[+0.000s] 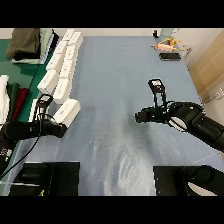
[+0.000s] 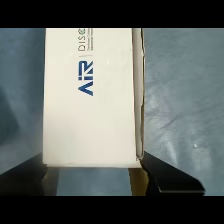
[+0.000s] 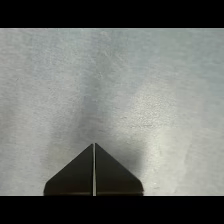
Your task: Fold the box.
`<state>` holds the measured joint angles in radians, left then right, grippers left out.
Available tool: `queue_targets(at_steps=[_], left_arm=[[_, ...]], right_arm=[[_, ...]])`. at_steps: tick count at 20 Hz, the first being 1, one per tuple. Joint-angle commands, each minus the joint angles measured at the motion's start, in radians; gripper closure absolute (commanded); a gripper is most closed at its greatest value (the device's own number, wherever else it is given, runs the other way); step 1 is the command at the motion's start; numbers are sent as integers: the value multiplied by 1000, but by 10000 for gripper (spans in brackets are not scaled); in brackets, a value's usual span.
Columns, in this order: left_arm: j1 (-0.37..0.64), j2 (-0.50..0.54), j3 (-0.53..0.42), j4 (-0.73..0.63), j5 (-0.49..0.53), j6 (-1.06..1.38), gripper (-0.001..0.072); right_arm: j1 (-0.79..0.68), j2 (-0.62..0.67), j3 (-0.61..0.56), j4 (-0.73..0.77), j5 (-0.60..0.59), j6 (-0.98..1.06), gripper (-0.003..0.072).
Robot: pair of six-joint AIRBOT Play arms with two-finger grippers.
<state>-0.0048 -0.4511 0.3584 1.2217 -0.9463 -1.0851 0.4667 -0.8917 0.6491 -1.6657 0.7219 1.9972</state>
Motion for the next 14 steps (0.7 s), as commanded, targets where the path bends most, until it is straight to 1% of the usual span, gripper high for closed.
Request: queue_targets(at_steps=[1,4,6,11,14], left_arm=[[105,75,-23,126,-99,-148,244],[153,71,-23,133,-94,-146,245],[163,48,-24,133,-69,-146,244],[162,-41,-58,104,49,-146,245],[162,-72,-72,78,154,-145,245]], right_arm=[[0,-1,1,-23,0,-1,669],[0,-1,1,-23,0,-1,668],[0,-1,1,-23,0,-1,669],[0,-1,1,-23,0,-1,669],[0,-1,1,-23,0,-1,668]])
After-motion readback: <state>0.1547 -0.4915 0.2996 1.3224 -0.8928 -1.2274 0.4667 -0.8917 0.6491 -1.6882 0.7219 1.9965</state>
